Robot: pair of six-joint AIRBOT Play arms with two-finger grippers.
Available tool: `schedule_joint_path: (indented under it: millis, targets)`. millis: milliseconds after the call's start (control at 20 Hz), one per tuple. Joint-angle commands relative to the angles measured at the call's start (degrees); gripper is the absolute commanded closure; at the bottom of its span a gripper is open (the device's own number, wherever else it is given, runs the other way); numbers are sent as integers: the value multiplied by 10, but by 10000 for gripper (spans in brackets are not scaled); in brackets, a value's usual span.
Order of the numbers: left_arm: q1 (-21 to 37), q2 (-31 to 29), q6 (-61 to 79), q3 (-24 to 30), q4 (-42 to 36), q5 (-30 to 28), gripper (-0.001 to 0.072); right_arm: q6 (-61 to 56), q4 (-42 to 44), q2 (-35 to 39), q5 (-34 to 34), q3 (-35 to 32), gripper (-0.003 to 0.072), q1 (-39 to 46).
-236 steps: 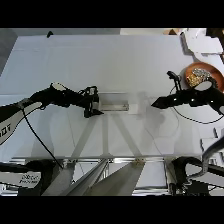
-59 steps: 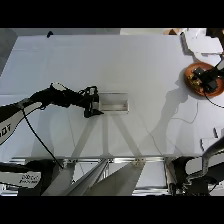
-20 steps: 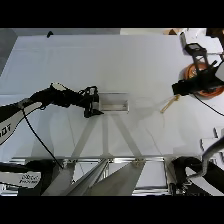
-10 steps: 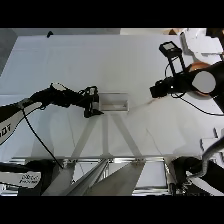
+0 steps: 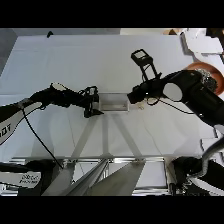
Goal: Fold the box and place the chain.
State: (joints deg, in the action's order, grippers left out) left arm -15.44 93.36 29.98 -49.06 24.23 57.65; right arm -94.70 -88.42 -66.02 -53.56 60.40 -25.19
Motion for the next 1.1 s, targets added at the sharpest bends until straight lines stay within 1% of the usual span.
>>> schedule_joint_path:
  millis: [0,150,350,600,750,1050]
  targets:
    - [0,0,0,0,0,0,434,-30,8,-36,63,0,678,-39]
    - [0,0,0,0,0,0,434,-30,30,-63,108,0,678,-78]
    - [0,0,0,0,0,0,434,-30,32,-87,173,0,678,-120]
    - [0,0,0,0,0,0,434,-30,51,-96,250,0,678,-127]
    - [0,0,0,0,0,0,434,-30,50,-102,248,0,678,-127]
    - [0,0,0,0,0,0,434,-28,40,-146,182,0,676,-127]
